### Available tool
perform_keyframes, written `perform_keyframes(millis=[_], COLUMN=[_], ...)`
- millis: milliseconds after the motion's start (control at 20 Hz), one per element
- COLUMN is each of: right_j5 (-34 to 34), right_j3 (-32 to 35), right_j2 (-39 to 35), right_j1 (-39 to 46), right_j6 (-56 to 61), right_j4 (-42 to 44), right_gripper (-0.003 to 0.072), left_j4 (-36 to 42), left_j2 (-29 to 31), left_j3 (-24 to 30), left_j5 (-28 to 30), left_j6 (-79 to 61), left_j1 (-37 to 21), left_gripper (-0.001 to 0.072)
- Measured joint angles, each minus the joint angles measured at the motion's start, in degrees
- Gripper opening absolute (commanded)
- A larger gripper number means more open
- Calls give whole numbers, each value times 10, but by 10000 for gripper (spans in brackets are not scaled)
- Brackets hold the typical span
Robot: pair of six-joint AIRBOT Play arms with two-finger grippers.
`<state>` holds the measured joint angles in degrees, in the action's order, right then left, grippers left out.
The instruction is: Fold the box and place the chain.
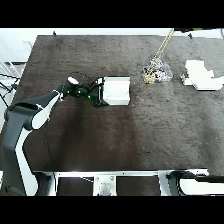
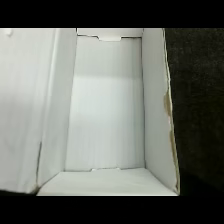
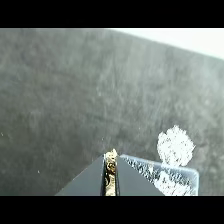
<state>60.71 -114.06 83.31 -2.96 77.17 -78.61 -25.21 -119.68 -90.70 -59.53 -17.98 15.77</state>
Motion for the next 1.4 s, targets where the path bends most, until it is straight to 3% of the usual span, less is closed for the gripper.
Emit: perform_keyframes(millis=[750,1000,1400], right_j5=[126,132,88], right_j3=[0,16,99], right_j2=[-37,-34,-33], right_j1=[-122,-181,-223], right_j6=[-9,-9,3], right_j4=[-2,1,12], right_gripper=[11,11,11], left_j4=[0,0,0], left_j2=[0,0,0], left_j3=[0,0,0], left_j5=[0,0,0], left_j6=[0,0,0], left_j1=[0,0,0], left_gripper=[411,411,411])
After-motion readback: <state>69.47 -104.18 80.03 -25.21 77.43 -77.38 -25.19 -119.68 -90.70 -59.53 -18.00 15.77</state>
